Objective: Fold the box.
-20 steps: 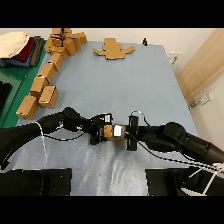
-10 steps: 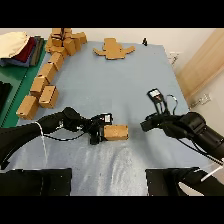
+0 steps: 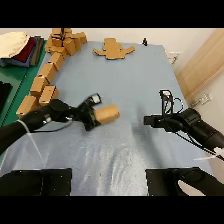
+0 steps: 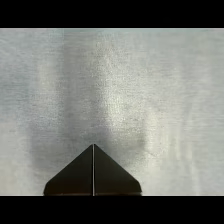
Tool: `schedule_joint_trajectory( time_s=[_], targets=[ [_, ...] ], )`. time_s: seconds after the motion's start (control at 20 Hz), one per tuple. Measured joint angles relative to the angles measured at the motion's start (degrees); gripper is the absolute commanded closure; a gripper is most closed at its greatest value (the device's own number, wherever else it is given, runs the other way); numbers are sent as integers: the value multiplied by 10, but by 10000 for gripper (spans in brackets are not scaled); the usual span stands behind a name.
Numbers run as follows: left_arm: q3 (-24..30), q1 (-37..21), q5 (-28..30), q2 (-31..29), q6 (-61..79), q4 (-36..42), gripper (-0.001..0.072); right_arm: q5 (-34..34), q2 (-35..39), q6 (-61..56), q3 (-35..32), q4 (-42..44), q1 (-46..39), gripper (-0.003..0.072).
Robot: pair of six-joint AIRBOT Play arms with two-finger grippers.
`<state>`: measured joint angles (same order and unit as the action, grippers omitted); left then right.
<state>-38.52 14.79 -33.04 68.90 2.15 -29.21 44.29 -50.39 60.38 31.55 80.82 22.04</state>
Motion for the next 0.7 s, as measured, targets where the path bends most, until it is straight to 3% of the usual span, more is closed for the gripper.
schedule_joint_trajectory(
  time_s=[0.4,0.7],
  targets=[
    [57,-234,-74,-146,-298,-234,356,-64,-16,-14,0,3,-2,681],
    [110,-376,-144,-243,-449,-378,357,-79,-17,-14,0,0,-2,681]
  ],
)
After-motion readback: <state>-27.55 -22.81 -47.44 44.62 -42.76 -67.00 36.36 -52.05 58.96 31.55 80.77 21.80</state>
